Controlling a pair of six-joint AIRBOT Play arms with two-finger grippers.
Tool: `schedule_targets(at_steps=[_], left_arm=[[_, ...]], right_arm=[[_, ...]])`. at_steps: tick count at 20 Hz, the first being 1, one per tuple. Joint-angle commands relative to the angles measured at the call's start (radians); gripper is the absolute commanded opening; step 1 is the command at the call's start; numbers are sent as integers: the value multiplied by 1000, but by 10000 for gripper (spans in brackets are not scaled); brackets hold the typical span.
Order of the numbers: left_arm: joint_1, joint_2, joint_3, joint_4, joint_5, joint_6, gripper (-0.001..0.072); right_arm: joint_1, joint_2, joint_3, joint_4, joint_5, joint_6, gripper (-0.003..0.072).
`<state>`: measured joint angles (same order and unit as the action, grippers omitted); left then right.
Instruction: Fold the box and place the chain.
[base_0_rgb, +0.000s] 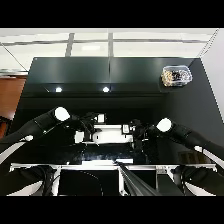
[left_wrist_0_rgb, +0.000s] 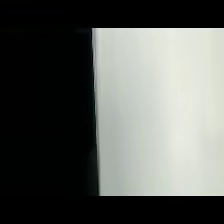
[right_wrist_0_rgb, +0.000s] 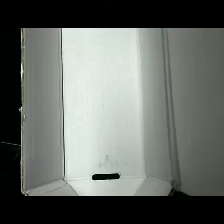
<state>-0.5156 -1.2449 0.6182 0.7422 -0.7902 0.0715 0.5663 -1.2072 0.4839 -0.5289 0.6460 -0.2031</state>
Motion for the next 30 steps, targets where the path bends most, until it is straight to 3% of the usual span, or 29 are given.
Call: schedule_targets(at_steps=[1,2,6,7,9,12,18,19,20,21,22,27,30], left_arm=[[0,1,0,0,1,0,31],[0,1,0,0,2,0,31],[0,2,0,1,2,0,34],[0,6,0,2,1,0,82],[0,37,0,22,-3,-2,383],[23,135,0,112,-9,-134,577],[90,351,0,344,-222,-448,571],[93,374,0,359,-236,-500,528],[97,390,0,363,-243,-564,344],[102,401,0,370,-248,-631,73],[107,401,0,371,-262,-691,29],[108,396,-32,354,-342,-1003,29],[108,396,-78,179,-311,-1070,30]], right_arm=[[1,0,1,-4,-2,2,521],[1,0,1,-4,-2,2,484],[1,0,1,-4,-2,2,484],[1,0,1,-3,-2,2,484],[1,0,1,-4,-2,4,484],[1,0,1,-4,-3,6,484],[1,0,1,-5,-3,6,484],[1,0,1,-5,-3,6,484],[1,0,1,-5,-3,6,484],[1,0,1,-5,-3,6,484],[1,0,1,-5,-3,6,483],[1,0,1,-5,-3,6,484],[1,0,1,-5,-3,6,484]])
